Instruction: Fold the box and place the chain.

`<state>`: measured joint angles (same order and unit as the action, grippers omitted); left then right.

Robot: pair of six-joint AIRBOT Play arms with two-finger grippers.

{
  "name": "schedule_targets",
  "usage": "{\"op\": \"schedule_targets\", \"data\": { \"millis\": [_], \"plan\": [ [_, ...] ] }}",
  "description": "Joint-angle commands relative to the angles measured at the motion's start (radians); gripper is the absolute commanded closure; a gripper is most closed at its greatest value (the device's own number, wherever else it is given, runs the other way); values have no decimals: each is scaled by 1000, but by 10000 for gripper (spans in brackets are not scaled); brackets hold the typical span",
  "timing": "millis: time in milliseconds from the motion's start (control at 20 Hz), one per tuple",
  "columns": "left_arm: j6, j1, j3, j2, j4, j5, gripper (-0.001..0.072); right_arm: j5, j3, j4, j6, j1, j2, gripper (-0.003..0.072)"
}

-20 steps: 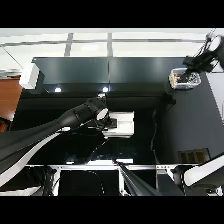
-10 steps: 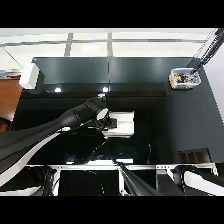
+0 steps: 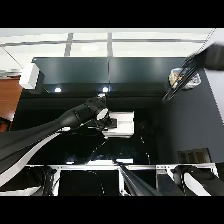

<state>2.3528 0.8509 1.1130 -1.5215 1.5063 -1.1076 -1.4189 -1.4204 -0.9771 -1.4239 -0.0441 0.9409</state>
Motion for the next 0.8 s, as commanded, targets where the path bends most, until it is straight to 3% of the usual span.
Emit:
{"op": "schedule_targets", "data": {
  "millis": [0, 350, 600, 750],
  "plan": [
    [0, 0, 0, 0, 0, 0, 681, -45, 188, 120, 10, 54, -78, 675],
    [0, 0, 0, 0, 0, 0, 681, -21, 291, 229, -14, 205, -87, 674],
    [0, 0, 0, 0, 0, 0, 681, 138, 298, 256, -21, 320, -82, 674],
    [0, 0, 0, 0, 0, 0, 681, 265, 371, 245, -22, 400, -82, 674]
  ]
}}
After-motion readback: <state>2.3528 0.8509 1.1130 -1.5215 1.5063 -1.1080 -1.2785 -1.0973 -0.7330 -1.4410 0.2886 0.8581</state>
